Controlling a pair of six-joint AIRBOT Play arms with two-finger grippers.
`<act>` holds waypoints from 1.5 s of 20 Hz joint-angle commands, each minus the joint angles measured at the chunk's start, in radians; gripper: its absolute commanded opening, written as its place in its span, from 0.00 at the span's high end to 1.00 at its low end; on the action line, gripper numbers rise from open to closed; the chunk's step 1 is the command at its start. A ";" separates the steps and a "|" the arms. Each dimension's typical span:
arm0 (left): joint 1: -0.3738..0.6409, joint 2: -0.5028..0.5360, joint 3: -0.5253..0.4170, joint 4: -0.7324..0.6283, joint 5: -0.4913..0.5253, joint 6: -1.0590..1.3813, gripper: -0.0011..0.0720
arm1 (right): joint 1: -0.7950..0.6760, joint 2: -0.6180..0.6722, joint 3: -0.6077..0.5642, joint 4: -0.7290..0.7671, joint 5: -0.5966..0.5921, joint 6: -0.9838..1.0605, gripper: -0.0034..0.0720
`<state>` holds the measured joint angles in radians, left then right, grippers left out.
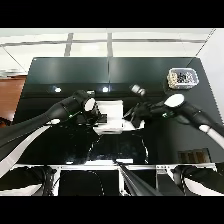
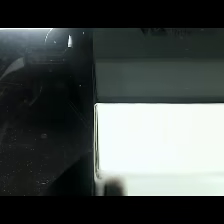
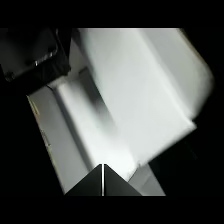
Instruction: Fold the box and place the chain.
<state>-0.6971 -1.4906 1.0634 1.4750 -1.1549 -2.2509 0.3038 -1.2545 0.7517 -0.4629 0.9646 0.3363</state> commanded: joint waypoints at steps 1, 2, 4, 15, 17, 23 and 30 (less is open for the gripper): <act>0.000 0.000 0.000 -0.006 -0.002 0.000 0.95 | -0.242 0.060 0.070 -0.104 0.330 0.349 0.94; 0.000 0.000 0.000 -0.020 -0.006 0.000 0.95 | -0.333 0.060 0.065 -0.116 0.340 0.429 0.94; 0.000 0.000 0.000 -0.036 -0.008 0.000 0.95 | -0.465 0.059 0.034 -0.194 0.232 0.661 0.94; 0.003 0.000 0.000 -0.037 -0.006 0.000 0.95 | -0.257 -0.162 -0.065 -0.230 0.145 0.749 0.94; 0.004 0.000 0.000 -0.037 -0.005 0.000 0.95 | -0.186 -0.171 -0.058 -0.171 0.105 0.714 0.94; 0.004 -0.001 0.000 -0.016 -0.002 0.000 0.95 | -0.100 -0.171 0.106 -0.170 0.153 0.714 0.81; 0.004 -0.001 0.000 -0.016 0.003 0.000 0.95 | -0.076 -0.171 0.148 -0.089 0.277 0.714 0.20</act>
<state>-0.6941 -1.4906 1.0630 1.4570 -1.1542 -2.2509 0.2100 -1.4242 0.8864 -0.5777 1.2045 1.0512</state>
